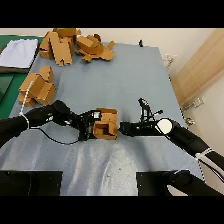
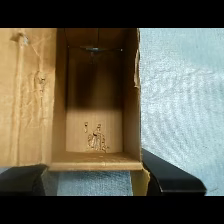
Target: Fold the box.
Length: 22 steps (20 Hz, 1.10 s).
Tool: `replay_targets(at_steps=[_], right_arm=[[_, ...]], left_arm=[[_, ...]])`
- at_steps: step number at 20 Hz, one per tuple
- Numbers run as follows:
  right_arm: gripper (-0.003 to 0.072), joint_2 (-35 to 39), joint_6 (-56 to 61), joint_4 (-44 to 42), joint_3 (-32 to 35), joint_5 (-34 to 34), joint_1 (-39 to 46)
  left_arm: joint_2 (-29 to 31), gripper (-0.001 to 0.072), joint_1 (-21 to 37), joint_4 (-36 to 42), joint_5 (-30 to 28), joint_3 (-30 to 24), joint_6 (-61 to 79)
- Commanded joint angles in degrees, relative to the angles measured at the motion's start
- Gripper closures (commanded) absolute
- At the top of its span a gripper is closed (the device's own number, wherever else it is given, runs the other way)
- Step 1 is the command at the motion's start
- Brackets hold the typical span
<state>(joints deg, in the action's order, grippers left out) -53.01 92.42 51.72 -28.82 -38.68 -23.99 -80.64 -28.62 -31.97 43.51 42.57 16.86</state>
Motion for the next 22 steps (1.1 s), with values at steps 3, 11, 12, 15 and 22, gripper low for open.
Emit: replay_targets(at_steps=[3,11,12,15,22], right_arm=[[0.0411,1.7,-0.1,-0.1,-0.1,-1.4,-0.1],[0.041,-1.0,-0.1,-0.5,-0.1,-1.2,-0.3],[0.0411,-1.5,-0.1,-0.8,-0.2,-0.8,-0.9],[0.041,-1.6,0.0,-0.2,-2.0,-0.8,-3.3],[0.041,-3.2,5.0,7.2,-2.8,-2.0,-4.3]], left_arm=[[0.0,0.024,0.0,0.0,0.0,0.0,0.0],[0.0,0.024,0.0,0.0,-0.1,0.0,0.0],[0.0,0.024,0.0,0.0,-0.1,0.0,0.0],[0.0,0.024,0.0,0.0,-0.1,0.0,0.0],[0.0,0.024,0.0,0.0,-1.9,0.0,0.0]])
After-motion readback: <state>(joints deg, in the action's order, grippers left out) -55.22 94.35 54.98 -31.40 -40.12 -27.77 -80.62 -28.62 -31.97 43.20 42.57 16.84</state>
